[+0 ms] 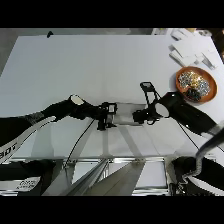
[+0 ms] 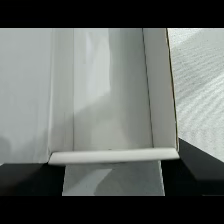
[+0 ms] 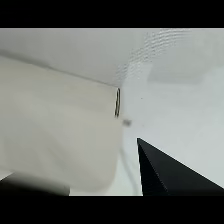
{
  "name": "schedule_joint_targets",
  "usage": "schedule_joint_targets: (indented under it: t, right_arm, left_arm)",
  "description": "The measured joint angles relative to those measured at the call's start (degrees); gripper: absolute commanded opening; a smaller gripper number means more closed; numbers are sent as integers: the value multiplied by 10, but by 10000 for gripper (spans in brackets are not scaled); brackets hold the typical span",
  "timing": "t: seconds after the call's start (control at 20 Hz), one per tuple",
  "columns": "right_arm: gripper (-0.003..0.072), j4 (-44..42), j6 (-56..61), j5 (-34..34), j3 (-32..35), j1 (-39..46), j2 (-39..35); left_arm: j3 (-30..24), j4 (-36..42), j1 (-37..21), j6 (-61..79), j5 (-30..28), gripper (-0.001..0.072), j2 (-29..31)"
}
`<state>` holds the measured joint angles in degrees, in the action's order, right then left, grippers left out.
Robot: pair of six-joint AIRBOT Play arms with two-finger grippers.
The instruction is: Fold the box and place the chain.
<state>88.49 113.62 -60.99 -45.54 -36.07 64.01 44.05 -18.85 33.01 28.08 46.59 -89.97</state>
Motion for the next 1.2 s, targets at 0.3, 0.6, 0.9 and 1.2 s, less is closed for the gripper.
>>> schedule_joint_targets:
  t: [0.3,0.6,0.9,1.2]
  right_arm:
    - [301,34,-99,-30,-96,89,-83]
    - [299,44,-219,-14,-198,319,-15]
    - [298,46,-281,9,-221,481,92]
    - [298,45,-277,18,-224,544,164]
  left_arm:
    - [0,0,0,0,1,311,0]
    - [0,0,0,0,3,311,0]
    - [0,0,0,0,4,311,0]
    - [0,0,0,0,4,311,0]
